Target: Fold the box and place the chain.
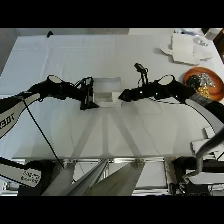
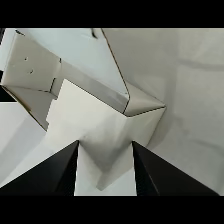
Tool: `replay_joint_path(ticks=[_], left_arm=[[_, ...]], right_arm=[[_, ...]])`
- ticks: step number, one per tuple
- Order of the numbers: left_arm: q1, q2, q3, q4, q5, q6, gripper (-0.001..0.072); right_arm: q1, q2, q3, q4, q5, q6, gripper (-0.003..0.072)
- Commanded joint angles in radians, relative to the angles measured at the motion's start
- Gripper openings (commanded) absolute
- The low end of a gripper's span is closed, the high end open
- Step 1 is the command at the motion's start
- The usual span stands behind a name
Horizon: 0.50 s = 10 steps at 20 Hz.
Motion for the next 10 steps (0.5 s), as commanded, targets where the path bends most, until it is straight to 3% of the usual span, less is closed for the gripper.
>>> replay_joint_path(ticks=[1, 3, 10], left_arm=[[0.000, 0.000, 0.000, 0.000, 0.000, 0.000, 0.0393], [0.000, 0.000, 0.000, 0.000, 0.000, 0.000, 0.0393], [0.000, 0.000, 0.001, 0.000, 0.000, 0.000, 0.0393]], right_arm=[[0.031, 0.002, 0.001, -0.100, -0.062, 0.073, 0.0335], [0.041, 0.007, 0.001, -0.158, -0.097, 0.140, 0.0336], [0.064, 0.036, 0.001, -0.142, -0.182, 0.178, 0.0336]])
